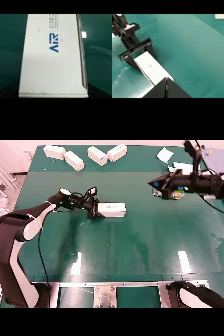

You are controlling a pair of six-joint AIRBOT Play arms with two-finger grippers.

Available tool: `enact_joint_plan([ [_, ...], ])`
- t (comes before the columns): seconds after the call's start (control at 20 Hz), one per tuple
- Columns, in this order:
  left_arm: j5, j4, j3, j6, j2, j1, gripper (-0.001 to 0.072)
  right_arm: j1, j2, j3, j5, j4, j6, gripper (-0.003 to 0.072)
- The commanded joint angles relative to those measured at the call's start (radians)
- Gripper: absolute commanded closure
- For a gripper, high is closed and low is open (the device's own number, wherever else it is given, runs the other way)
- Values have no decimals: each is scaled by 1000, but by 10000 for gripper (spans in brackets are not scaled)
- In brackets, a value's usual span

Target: Fold the box and place the chain.

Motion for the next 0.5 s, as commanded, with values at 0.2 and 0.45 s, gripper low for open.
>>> enact_joint_plan([
  [0.2, -1, -14, 1, 0, 12, 5, 83, -78, 122, -209, -40, -4, 27, 686],
  [0.45, -1, -24, 0, -3, 11, 5, 82, -78, 125, -209, -40, -2, 27, 685],
])
